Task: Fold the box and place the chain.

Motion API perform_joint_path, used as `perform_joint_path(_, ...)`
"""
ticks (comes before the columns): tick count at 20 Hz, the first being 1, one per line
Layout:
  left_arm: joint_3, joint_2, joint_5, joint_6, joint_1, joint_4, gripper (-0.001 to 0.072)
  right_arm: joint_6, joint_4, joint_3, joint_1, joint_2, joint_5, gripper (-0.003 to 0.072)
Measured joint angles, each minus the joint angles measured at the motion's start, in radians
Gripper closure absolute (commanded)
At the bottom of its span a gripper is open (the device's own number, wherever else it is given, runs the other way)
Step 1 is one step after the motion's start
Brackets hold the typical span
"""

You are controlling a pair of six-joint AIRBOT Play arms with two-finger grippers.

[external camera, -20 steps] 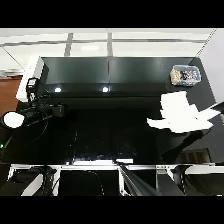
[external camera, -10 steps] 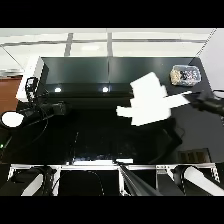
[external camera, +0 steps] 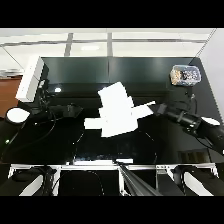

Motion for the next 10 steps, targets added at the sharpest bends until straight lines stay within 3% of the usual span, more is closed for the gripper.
perform_joint_path(10,0.188,-0.362,-0.158,-0.031,-0.089,-0.065,0.0004,-0.027,-0.104,-0.015,0.206,0.005,-0.137,0.0661)
